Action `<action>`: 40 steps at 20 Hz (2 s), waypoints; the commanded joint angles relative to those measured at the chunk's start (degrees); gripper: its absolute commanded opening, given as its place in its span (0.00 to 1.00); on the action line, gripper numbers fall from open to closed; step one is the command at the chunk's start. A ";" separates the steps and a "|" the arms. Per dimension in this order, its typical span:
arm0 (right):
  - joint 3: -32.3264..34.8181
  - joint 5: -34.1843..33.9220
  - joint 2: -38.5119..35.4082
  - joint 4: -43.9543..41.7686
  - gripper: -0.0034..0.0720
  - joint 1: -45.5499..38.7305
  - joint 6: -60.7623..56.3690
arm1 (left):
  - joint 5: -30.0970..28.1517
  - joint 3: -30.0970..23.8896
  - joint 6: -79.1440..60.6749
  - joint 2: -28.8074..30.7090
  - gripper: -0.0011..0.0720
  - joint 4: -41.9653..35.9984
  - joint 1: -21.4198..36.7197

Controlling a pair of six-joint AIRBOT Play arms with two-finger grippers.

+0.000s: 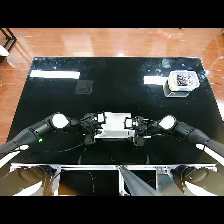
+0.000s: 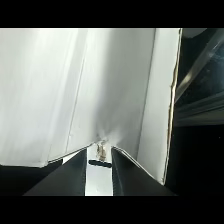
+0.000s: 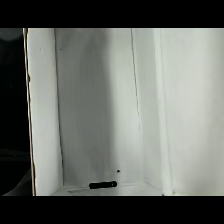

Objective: Fold the box and place the chain.

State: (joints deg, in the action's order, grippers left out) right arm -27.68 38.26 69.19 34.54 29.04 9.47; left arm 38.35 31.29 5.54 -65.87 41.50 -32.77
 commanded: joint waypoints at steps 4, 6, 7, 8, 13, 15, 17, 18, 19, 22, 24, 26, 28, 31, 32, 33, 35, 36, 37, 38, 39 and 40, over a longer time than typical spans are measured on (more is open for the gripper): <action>0.02 0.00 0.02 -0.02 0.76 0.02 0.00 | 0.92 0.04 0.00 -0.04 0.34 0.04 -0.04; 0.02 0.00 0.02 0.00 0.76 0.00 0.00 | 0.92 0.04 0.00 -0.04 0.33 0.02 -0.04; 0.02 0.00 0.02 0.00 0.76 0.00 0.00 | 0.90 0.04 0.00 -0.04 0.38 0.02 -0.04; 0.02 0.00 0.02 0.00 0.76 0.00 0.00 | 0.85 0.04 0.00 -0.04 0.43 0.02 -0.04; 0.02 0.00 0.02 -0.02 0.76 0.02 0.00 | 0.90 0.07 0.02 0.46 0.04 1.88 0.04; 0.02 0.00 0.02 0.00 0.76 0.00 0.00 | 0.92 0.07 2.27 2.27 0.04 6.62 0.09; 0.02 0.00 0.02 0.00 0.76 0.02 0.00 | 0.81 0.04 6.93 5.79 0.04 11.58 0.09; 0.02 0.00 0.02 0.00 0.76 0.00 0.00 | 0.83 0.04 8.76 7.87 0.04 13.44 0.24; 0.02 0.00 0.02 0.00 0.76 0.02 0.00 | 0.85 0.04 10.58 10.16 0.04 14.97 0.63; 0.02 0.00 0.02 0.00 0.76 0.02 0.00 | 1.84 0.02 22.03 17.09 0.04 18.86 4.85; 0.02 0.00 0.02 0.00 0.76 0.02 0.00 | 5.14 -0.04 31.98 20.33 0.04 19.93 10.12; 0.02 0.00 0.02 0.00 0.76 0.02 0.00 | 10.75 -0.09 47.52 21.24 0.04 20.92 17.14; 0.02 -0.09 0.02 -0.02 0.76 0.02 0.00 | 19.47 -0.17 64.72 19.34 0.04 22.32 25.40; 0.02 -0.11 0.02 0.00 0.76 0.02 0.00 | 24.85 -1.79 70.82 15.21 0.04 19.93 34.45; 0.02 -0.11 0.02 -0.02 0.76 0.02 0.00 | 23.47 -2.69 71.25 13.79 0.04 16.92 35.85; 0.02 -0.11 0.02 -0.02 0.76 0.02 0.00 | 22.27 -3.58 71.21 12.04 0.04 12.74 36.54; 0.02 -0.13 0.02 -0.02 0.76 0.02 0.00 | 22.32 -4.46 70.53 6.78 0.04 6.84 35.93; 0.02 -0.13 0.02 -0.02 0.76 0.02 0.00 | 22.82 -4.46 70.51 4.17 0.04 6.54 34.80; 0.02 -0.13 0.02 -0.02 0.76 0.02 0.00 | 22.77 -4.46 70.51 1.55 0.04 6.25 33.29; 0.02 -0.13 0.02 -0.02 0.76 0.02 0.00 | 22.64 -4.46 70.34 -0.55 0.04 5.35 31.85; 0.02 -0.13 0.02 -0.02 0.76 0.02 0.00 | 22.10 -4.46 69.07 -2.27 0.04 3.87 30.32; 0.02 -0.13 0.02 -0.02 0.76 0.02 0.00 | 21.35 -4.39 68.04 -3.48 0.04 2.23 28.96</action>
State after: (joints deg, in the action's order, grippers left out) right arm -27.68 38.15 69.19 34.54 29.04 9.50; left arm 60.16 27.09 74.52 -64.38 48.69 -1.23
